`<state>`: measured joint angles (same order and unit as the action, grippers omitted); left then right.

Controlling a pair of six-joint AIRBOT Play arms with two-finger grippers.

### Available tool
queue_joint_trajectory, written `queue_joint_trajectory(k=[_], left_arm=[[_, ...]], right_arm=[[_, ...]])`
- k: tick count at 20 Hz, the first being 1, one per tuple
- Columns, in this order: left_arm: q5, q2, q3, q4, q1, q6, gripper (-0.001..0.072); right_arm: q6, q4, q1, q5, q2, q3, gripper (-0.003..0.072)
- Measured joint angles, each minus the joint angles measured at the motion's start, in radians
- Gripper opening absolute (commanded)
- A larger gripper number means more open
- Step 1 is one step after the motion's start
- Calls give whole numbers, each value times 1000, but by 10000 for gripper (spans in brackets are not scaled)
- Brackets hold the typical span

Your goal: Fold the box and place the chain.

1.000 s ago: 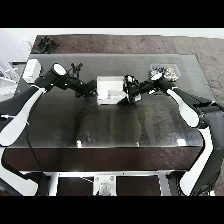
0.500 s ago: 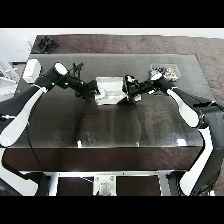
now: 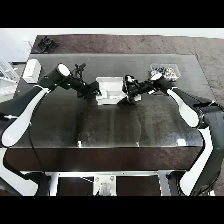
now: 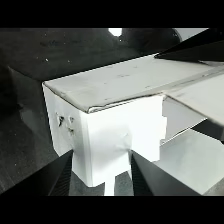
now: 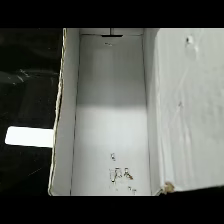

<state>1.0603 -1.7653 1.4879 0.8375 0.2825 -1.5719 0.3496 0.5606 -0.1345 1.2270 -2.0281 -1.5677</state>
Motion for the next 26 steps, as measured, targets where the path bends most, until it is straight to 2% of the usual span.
queue_joint_trajectory(k=[3,10,18,26], left_arm=[[4,-13,14,8,3,-2,408],[102,-81,145,124,30,-101,408],[142,-122,220,196,54,-182,408],[266,-223,378,277,84,-265,408]], right_arm=[[0,0,0,0,0,0,569],[0,0,0,0,0,0,569],[0,0,0,0,0,0,569],[0,0,0,0,0,0,569]])
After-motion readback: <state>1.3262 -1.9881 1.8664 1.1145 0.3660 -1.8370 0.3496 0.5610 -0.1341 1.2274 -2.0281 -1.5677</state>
